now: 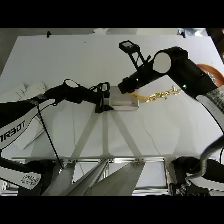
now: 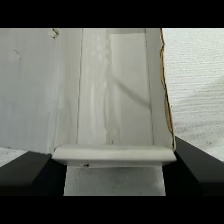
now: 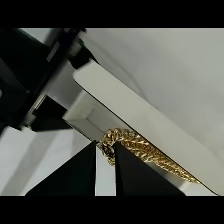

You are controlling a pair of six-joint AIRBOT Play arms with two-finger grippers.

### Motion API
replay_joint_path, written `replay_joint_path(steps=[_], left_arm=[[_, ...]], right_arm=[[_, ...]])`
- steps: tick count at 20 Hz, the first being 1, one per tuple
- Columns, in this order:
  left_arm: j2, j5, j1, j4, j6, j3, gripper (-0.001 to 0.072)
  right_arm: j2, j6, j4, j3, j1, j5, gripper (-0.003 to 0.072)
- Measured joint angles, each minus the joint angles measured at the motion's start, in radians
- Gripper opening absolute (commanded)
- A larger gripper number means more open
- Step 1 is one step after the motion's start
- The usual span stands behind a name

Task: Fold the box and place the chain.

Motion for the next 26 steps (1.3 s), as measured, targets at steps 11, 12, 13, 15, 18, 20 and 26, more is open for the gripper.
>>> replay_joint_path(steps=[11,12,13,15,18,20,26], left_arm=[[0.0,0.0,0.0,0.0,0.0,0.0,0.0156],[0.0,0.0,0.0,0.0,0.0,0.0,0.0156],[0.0,0.0,0.0,0.0,0.0,0.0,0.0156],[0.0,0.0,0.0,0.0,0.0,0.0,0.0156],[0.0,0.0,0.0,0.0,0.0,0.0,0.0156],[0.0,0.0,0.0,0.0,0.0,0.0,0.0156],[0.0,0.0,0.0,0.0,0.0,0.0,0.0156]], right_arm=[[-0.002,-0.005,0.054,0.0,0.008,0.033,0.0268],[0.0,-0.006,0.048,0.0,0.008,0.048,0.0268],[0.003,-0.01,0.04,0.0,0.008,0.067,0.0268],[0.014,-0.028,0.018,0.0,0.008,0.107,0.027],[0.043,-0.058,-0.081,0.0,-0.002,0.158,0.03],[0.056,-0.103,-0.19,0.0,-0.028,0.2,0.0299],[0.031,-0.504,-0.375,0.0,-0.152,0.313,0.0465]])
